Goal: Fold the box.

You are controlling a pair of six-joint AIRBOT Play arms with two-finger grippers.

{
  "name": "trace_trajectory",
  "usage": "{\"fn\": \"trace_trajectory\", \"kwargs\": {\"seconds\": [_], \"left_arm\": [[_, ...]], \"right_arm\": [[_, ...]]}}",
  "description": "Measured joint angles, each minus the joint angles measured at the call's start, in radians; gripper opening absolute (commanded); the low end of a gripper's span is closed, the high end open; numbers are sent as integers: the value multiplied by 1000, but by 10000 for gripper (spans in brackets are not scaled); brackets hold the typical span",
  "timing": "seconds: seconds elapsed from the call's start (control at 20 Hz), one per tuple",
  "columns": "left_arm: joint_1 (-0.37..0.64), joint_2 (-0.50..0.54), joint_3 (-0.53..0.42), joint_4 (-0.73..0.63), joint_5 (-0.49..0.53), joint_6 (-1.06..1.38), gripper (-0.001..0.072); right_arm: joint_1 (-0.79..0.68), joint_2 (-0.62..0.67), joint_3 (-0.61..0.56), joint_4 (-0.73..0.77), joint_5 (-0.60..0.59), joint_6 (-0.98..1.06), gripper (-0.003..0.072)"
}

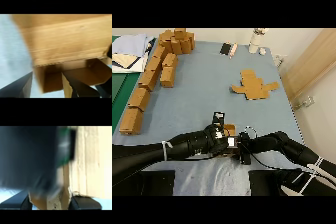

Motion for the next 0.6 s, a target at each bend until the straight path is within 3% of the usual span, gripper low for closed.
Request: {"fn": "trace_trajectory", "kwargs": {"seconds": [0.45, 0.5, 0.55, 0.6], "left_arm": [[199, 66, 0, -151, -81, 168, 511], [229, 67, 0, -173, -87, 202, 207], [257, 68, 0, -191, -94, 239, 18], [289, 69, 0, -212, -108, 290, 10]], "right_arm": [[0, 0, 0, 3, 0, 4, 508], [0, 0, 0, 3, 0, 4, 508], [0, 0, 0, 3, 0, 4, 508], [0, 0, 0, 3, 0, 4, 508]]}}
